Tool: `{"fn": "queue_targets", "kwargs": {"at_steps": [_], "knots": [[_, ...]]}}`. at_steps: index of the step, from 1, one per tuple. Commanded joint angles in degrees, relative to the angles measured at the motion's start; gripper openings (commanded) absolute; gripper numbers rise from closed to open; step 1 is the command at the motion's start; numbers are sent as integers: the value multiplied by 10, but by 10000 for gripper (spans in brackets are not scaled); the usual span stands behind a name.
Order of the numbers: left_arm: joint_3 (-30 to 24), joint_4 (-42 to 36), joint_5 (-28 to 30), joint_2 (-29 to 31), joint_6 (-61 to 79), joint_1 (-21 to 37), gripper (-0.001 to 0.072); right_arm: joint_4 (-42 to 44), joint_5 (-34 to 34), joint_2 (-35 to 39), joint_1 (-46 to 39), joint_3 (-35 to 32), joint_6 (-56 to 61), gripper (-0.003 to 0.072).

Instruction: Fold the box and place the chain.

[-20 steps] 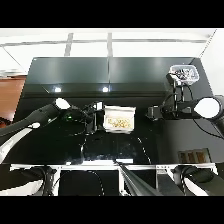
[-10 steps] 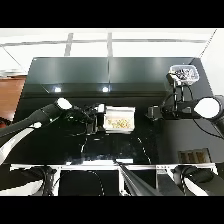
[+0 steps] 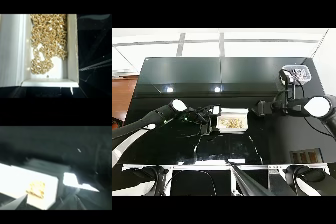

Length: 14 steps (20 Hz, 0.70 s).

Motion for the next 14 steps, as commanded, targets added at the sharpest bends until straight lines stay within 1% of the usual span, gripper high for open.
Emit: {"fn": "queue_targets", "kwargs": {"at_steps": [1, 2, 3, 4, 6, 8, 11, 12, 14], "knots": [[0, 1, 2, 0, -1, -1, 500, 58, -115, -29, 0, 0, -24, 710], [0, 1, 2, 0, -1, -1, 500, 80, -142, -49, 0, 0, -45, 704], [0, 1, 2, 0, -1, -1, 500, 112, -150, -71, 1, 0, -79, 704], [1, 1, 2, 0, -1, -1, 500, 147, -146, -95, 4, 0, -141, 704], [1, 1, 2, 0, -1, -1, 500, 154, -127, -129, 22, 0, -273, 704], [1, 1, 2, 0, -1, -1, 501, 154, -93, -135, 28, 0, -389, 703], [1, 1, 3, 0, -1, -1, 503, 152, 4, -132, 28, 17, -518, 703], [1, 1, 3, 0, -1, -1, 502, 152, 27, -132, 28, 22, -559, 704], [1, 1, 3, 0, -1, -1, 503, 152, 49, -132, 28, 22, -639, 703]]}}
